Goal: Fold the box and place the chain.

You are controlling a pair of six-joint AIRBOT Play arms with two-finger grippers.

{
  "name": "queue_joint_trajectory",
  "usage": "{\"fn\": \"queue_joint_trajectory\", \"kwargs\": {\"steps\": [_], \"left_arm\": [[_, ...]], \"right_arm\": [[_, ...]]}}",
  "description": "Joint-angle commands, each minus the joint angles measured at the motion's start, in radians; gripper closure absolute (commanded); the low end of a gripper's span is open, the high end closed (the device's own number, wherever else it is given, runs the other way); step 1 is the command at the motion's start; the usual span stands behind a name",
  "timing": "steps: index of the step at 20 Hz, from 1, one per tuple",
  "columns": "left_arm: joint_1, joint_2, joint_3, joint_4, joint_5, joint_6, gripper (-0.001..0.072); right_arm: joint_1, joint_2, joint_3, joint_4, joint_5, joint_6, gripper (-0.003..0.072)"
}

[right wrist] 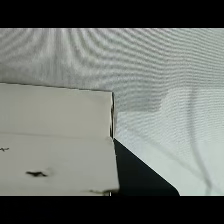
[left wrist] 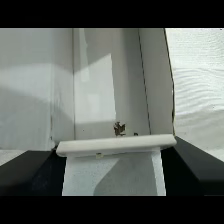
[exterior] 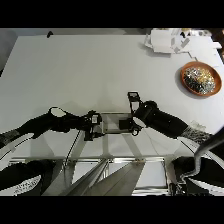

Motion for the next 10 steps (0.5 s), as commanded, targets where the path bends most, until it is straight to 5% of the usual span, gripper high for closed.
{"fn": "queue_joint_trajectory", "kwargs": {"steps": [1,3,5,10], "left_arm": [[0.0,0.0,0.0,0.001,-0.001,0.003,0.0573],[0.0,0.0,0.0,0.001,-0.001,0.003,0.0573],[0.0,0.0,0.0,0.001,-0.001,0.003,0.0573],[0.0,0.0,0.0,0.001,-0.001,0.003,0.0573]], "right_arm": [[0.0,-0.002,-0.001,0.019,-0.01,-0.008,0.0665],[0.001,-0.002,-0.002,0.023,-0.011,-0.008,0.0597],[0.001,-0.001,-0.001,0.024,-0.017,-0.008,0.0381],[0.001,0.069,-0.001,-0.006,0.085,-0.118,0.0381]]}}
